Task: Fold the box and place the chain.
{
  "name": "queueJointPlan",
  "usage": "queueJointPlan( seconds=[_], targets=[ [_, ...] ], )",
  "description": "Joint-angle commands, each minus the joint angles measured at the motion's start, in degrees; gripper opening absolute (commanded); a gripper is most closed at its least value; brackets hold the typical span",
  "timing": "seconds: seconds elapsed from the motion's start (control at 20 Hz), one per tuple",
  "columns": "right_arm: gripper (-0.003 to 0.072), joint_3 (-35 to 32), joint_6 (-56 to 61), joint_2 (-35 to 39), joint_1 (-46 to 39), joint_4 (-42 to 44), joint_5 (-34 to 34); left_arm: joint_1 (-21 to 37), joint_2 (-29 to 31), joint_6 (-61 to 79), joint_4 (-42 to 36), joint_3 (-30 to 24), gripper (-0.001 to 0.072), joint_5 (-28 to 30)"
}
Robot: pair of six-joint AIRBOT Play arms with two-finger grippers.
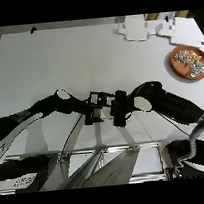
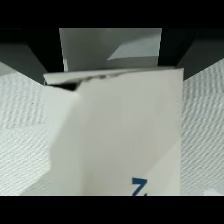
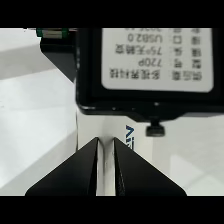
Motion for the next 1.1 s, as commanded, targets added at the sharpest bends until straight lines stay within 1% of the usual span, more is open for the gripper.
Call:
queueJointPlan(
  seconds=[0.0, 0.25, 0.75, 0.8, 0.85, 0.9, 1.05],
  targets=[
    [0.0091, -0.07, 0.42, 0.07, -0.07, -0.83, -1.81, 0.04, 0.04, 0.13, 0.09, -0.02, 0.0114, -0.11],
    [0.0091, -0.2, 0.39, -0.72, -0.07, -0.83, -3.8, 0.04, 0.04, 0.15, 0.09, -0.02, 0.0114, -0.11],
    [0.0101, -2.25, 0.39, -1.18, -0.04, 1.77, -1.9, 0.04, 0.04, 0.13, 0.09, -0.02, 0.0114, -0.13],
    [0.0113, -2.54, 0.35, -1.18, 0.04, 2.38, -1.92, 0.04, 0.04, 0.13, 0.07, -0.02, 0.0114, -0.13],
    [0.0157, -2.6, 0.35, -1.18, 0.26, 2.82, -1.75, 0.04, 0.04, 0.13, 0.07, -0.02, 0.0114, -0.11],
    [0.0221, -2.6, 0.37, -1.11, 0.26, 3.3, -1.68, 0.04, 0.04, 0.13, 0.07, -0.02, 0.0114, -0.13],
    [0.0227, -2.6, 0.35, -0.42, 0.24, 3.93, -1.66, 0.04, 0.04, 0.15, 0.09, -0.02, 0.0114, -0.13]
  ],
)
